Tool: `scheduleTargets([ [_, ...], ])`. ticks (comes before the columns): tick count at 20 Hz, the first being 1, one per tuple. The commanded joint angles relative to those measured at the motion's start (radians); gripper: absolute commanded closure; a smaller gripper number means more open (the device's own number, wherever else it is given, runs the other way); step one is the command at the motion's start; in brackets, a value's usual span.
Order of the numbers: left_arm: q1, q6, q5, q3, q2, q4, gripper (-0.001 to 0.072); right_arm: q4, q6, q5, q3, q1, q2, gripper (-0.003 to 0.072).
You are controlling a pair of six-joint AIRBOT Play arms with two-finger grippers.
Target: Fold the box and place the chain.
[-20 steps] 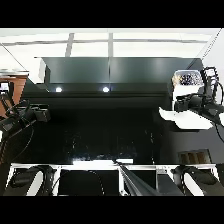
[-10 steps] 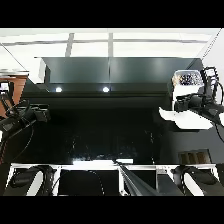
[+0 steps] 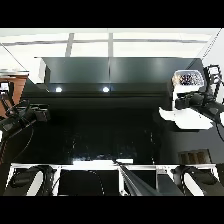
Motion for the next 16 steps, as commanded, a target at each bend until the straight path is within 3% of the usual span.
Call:
scheduleTargets([
  [1, 0.0, 0.0, 0.022, -0.001, 0.0, 0.0, 0.068, 0.043, 0.0, -0.03, 0.0, 0.001, 0.001, 0.0667],
  [4, -0.001, 0.0, 0.088, -0.003, -0.007, -0.029, 0.068, 0.165, 0.0, -0.119, 0.0, 0.001, -0.001, 0.0668],
  [6, -0.001, -0.001, 0.142, -0.003, -0.031, -0.05, 0.068, 0.166, 0.0, -0.219, 0.0, 0.001, -0.021, 0.0648],
  [7, -0.001, -0.002, 0.172, -0.003, -0.051, -0.063, 0.0677, 0.164, 0.0, -0.26, 0.0, 0.001, -0.042, 0.0369],
  [8, -0.002, -0.001, 0.203, -0.003, -0.071, -0.085, 0.056, 0.164, 0.0, -0.292, 0.0, 0.001, -0.077, -0.0034],
  [9, -0.002, -0.002, 0.239, -0.003, -0.093, -0.086, 0.0202, 0.164, 0.001, -0.299, 0.001, 0.0, -0.112, -0.0031],
  [10, -0.002, -0.006, 0.262, -0.002, -0.118, -0.087, 0.0003, 0.164, 0.005, -0.296, 0.004, -0.011, -0.151, -0.003],
  [13, -0.002, -0.002, 0.259, 0.0, -0.164, -0.074, 0.0001, 0.072, 0.205, -0.219, 0.106, -0.188, -0.268, -0.0029],
  [16, -0.002, -0.002, 0.255, -0.001, -0.182, -0.074, 0.0002, -0.165, 0.37, 0.025, 0.335, -0.456, -0.411, -0.0028],
])
